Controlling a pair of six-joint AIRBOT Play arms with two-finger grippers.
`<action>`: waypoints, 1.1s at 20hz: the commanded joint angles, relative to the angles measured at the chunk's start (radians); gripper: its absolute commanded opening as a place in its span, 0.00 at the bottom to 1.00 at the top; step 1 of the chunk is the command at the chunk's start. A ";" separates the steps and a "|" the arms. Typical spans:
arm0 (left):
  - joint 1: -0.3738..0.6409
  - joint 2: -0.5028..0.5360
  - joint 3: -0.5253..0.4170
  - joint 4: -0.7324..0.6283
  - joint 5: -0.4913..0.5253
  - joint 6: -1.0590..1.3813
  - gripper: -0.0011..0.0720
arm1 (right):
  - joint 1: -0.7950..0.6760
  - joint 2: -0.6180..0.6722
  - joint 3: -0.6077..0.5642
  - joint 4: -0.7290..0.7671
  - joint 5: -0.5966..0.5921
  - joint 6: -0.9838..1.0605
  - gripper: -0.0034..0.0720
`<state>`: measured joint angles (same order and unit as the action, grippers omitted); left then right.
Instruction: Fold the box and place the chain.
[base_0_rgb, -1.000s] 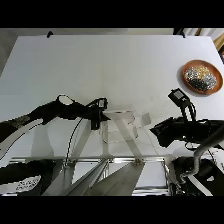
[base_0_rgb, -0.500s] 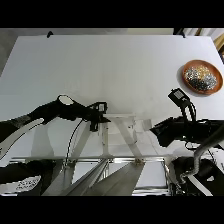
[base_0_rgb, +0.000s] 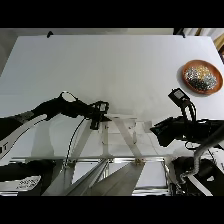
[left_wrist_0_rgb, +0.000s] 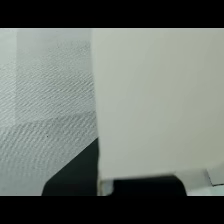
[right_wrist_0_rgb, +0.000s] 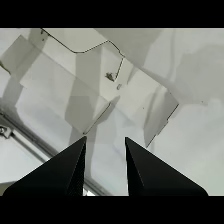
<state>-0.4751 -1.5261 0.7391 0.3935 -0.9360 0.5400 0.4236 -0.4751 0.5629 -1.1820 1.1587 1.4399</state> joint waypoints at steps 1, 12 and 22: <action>0.000 -0.012 0.005 0.000 0.028 0.002 0.02 | 0.000 0.001 0.001 0.000 0.000 0.000 0.41; 0.000 -0.012 0.005 0.000 0.027 0.002 0.02 | 0.000 0.001 0.001 0.000 0.000 0.000 0.41; 0.000 -0.012 0.005 -0.048 0.044 0.013 0.03 | 0.000 0.001 0.001 -0.001 -0.001 0.000 0.41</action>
<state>-0.4751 -1.5379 0.7425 0.3637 -0.8906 0.5442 0.4236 -0.4751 0.5629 -1.1824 1.1580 1.4391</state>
